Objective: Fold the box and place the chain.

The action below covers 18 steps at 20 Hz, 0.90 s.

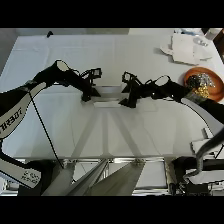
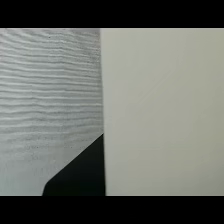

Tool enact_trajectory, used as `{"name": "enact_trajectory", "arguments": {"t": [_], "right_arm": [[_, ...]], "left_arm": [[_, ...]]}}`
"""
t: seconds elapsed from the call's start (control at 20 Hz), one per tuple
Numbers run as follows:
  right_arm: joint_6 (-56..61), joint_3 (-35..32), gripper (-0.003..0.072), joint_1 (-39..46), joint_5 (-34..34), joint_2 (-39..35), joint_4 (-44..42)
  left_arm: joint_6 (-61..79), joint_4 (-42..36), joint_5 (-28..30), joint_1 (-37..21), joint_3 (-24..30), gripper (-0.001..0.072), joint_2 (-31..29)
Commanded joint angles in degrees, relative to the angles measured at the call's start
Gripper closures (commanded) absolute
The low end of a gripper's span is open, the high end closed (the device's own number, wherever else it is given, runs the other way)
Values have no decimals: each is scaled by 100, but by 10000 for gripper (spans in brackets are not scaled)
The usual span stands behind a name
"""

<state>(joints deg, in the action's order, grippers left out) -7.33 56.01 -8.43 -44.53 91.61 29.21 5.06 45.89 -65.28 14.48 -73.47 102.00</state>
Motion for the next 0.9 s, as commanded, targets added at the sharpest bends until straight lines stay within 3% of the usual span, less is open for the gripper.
{"name": "enact_trajectory", "arguments": {"t": [0.0, 0.25, 0.5, 0.85], "right_arm": [[-164, 232, -2, 42, -243, 188, 42], [-636, 256, -2, 208, -763, 328, 0], [-671, 776, -2, 289, -1364, 772, -59], [-678, 809, -2, 229, -1279, 994, 92]], "left_arm": [[0, 2, -7, 2, 2, 695, -4], [0, 2, -9, 2, 2, 695, -4], [0, 2, -7, 2, 2, 695, -4], [0, 2, -9, 2, 2, 695, -4]]}}
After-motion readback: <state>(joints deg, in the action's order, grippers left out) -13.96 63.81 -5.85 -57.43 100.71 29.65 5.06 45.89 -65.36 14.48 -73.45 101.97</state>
